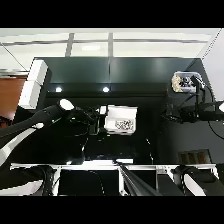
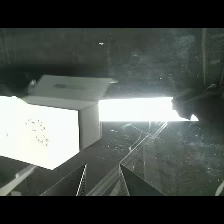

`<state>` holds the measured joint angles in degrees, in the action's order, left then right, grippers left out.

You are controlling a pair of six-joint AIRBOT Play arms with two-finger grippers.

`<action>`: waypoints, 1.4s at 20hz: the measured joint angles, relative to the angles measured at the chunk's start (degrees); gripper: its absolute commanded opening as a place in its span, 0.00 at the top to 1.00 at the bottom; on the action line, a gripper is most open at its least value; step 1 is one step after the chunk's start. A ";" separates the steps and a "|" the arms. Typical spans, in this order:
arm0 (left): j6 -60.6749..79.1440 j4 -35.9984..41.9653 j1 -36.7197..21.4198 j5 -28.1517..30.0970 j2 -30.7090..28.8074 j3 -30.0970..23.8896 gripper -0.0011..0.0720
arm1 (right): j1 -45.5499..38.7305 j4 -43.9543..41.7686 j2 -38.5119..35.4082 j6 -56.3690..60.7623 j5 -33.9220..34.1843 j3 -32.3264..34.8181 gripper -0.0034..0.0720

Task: Fold the box and place the chain.

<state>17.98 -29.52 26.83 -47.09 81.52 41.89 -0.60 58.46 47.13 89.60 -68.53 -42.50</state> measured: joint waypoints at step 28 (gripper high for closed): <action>-6.86 0.20 1.01 3.41 0.02 0.04 0.49 | 18.16 -13.31 18.75 -53.48 17.09 -3.52 0.00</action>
<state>11.11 -29.32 27.83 -43.68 81.54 41.93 17.56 45.15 65.89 36.12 -51.44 -46.02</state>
